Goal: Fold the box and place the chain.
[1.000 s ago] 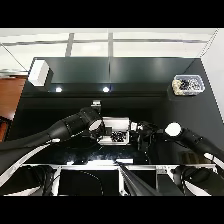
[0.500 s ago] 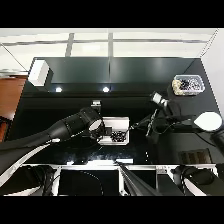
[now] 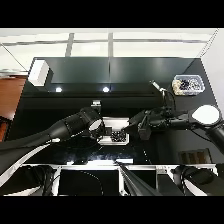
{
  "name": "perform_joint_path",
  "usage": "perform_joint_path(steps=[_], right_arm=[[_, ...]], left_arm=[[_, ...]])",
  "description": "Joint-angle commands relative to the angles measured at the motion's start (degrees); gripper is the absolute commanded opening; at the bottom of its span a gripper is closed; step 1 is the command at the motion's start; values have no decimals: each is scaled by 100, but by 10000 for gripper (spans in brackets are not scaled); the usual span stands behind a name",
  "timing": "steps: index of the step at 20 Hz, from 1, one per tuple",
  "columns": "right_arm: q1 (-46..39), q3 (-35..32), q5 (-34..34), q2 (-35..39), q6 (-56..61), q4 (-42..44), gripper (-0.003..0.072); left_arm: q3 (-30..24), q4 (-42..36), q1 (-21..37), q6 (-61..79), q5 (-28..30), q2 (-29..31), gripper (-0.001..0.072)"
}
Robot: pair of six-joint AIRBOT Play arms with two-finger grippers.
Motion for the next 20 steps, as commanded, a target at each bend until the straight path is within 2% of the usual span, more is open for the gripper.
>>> perform_joint_path(steps=[1,5,6,7,8,10,11,13,17,20], right_arm=[[-225,13,334,-90,271,-393,640],[-1091,15,831,-20,291,-387,640],[-1239,15,892,-15,291,-389,640],[-1353,15,938,-15,291,-393,640],[-1427,15,942,-15,291,-391,640],[-1504,15,931,-15,289,-398,640],[-1513,15,929,-15,289,-407,640],[-1513,15,929,-15,291,-409,640],[-1513,15,922,-15,293,-409,640],[-1513,15,909,-15,295,-411,640]], left_arm=[[2,7,13,39,-37,-2,30],[9,-2,13,33,-59,4,33],[28,-7,11,9,-96,20,111],[96,33,7,-11,-188,39,301],[199,74,9,-9,-306,52,360],[411,179,13,22,-592,85,368],[518,175,13,160,-752,120,442],[651,262,11,787,-942,330,465],[619,457,310,2457,-1259,1217,465],[291,199,1071,3860,-1174,2203,465]])
